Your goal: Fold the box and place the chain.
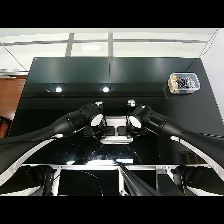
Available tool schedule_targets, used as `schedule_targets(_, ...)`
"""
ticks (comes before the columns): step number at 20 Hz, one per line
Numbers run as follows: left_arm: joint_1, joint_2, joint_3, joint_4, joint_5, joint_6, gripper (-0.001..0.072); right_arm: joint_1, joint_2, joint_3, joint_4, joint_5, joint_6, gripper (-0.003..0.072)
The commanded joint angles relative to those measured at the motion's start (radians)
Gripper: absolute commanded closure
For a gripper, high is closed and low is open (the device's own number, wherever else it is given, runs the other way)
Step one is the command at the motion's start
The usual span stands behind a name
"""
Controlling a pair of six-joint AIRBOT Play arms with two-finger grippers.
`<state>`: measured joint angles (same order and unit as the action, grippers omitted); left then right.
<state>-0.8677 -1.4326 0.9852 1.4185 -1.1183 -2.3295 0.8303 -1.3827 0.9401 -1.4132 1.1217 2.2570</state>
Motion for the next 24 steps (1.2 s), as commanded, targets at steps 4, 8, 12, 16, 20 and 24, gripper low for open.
schedule_targets(4, 0.001, 0.0, 0.0, 0.005, 0.0, 0.007, 0.0683, 0.001, 0.0, 0.001, 0.002, -0.007, -0.01, 0.0675)
schedule_targets(8, 0.001, 0.0, 0.0, 0.005, 0.0, 0.007, 0.0683, 0.001, 0.0, 0.001, 0.002, -0.002, -0.01, 0.0508)
schedule_targets(12, 0.001, 0.0, 0.0, 0.005, 0.0, 0.007, 0.0683, 0.001, 0.0, 0.001, 0.005, 0.0, -0.01, 0.0675)
schedule_targets(16, 0.001, 0.0, 0.0, 0.005, -0.001, 0.007, 0.0683, 0.001, 0.0, 0.001, 0.012, -0.011, -0.009, 0.0675)
schedule_targets(20, 0.001, 0.0, 0.0, 0.005, -0.001, 0.007, 0.0683, -0.005, 0.012, 0.01, -0.005, 0.011, -0.06, 0.03)
schedule_targets(24, 0.001, 0.0, 0.0, 0.005, 0.001, 0.007, 0.0683, -0.008, 0.135, 0.013, -0.006, 0.034, -0.163, 0.0301)
